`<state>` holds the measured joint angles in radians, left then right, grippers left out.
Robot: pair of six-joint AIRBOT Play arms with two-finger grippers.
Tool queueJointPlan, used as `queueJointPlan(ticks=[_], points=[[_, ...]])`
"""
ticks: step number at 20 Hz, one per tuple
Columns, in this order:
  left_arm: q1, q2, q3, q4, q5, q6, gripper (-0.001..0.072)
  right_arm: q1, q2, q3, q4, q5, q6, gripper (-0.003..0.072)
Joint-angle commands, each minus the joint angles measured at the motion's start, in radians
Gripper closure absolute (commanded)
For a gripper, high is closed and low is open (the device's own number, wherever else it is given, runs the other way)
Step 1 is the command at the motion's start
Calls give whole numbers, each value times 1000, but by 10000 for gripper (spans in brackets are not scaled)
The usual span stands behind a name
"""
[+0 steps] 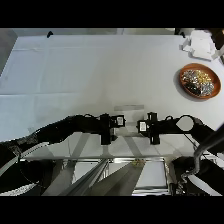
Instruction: Fold the box and place the chain.
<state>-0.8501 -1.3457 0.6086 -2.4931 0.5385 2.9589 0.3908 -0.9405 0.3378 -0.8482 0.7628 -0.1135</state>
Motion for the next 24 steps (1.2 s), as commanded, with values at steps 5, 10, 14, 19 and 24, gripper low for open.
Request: queueJointPlan(ticks=[5,10,14,19,24], points=[[1,1,0,0,0,0,396,21,-21,-1,16,-5,0,243],[1,1,0,0,0,0,396,21,-2,0,27,6,11,660],[1,1,0,0,0,0,396,20,142,0,38,44,56,668],[1,1,0,0,0,0,396,-34,365,0,20,90,607,668],[1,1,0,0,0,0,396,-361,394,0,-253,226,1386,668]])
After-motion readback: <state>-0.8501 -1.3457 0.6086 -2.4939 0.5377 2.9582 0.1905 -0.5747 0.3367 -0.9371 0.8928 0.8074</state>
